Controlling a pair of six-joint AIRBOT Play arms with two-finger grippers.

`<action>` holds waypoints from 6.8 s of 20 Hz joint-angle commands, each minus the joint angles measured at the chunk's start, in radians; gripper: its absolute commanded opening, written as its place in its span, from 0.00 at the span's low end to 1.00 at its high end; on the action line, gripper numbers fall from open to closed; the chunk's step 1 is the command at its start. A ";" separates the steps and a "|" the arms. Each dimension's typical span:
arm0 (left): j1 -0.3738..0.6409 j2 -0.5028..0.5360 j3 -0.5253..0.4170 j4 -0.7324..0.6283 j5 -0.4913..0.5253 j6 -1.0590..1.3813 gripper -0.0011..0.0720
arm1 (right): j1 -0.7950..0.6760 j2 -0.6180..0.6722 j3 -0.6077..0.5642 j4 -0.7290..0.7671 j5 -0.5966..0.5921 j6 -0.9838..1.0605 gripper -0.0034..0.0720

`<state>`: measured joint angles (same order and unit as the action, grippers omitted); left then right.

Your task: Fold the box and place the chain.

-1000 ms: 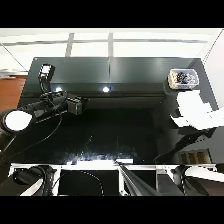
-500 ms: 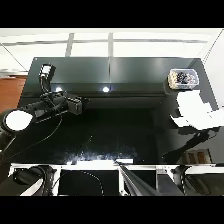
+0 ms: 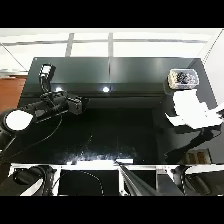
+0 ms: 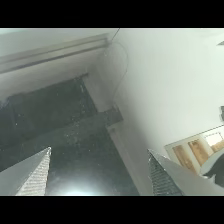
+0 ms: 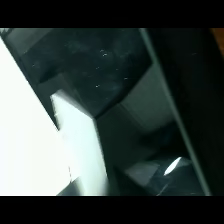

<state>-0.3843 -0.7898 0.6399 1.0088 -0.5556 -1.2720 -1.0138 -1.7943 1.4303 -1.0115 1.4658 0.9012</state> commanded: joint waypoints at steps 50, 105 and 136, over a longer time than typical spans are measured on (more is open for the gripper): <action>0.172 -0.303 -0.238 -0.780 -0.344 0.470 0.99 | 1.326 1.286 -1.204 0.476 -0.887 0.090 0.11; -0.080 -0.561 0.134 -0.425 -0.390 1.360 0.05 | 1.312 1.279 -0.967 -0.194 -0.586 -0.192 0.98; -0.095 -0.626 0.130 -0.292 -0.372 1.343 0.06 | 1.683 0.919 -1.037 -0.061 -0.728 -0.545 0.98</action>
<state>-0.4789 -1.4151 0.7704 0.7151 -0.9272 0.0719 0.6353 -0.8474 0.3935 -1.0908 0.8001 0.3599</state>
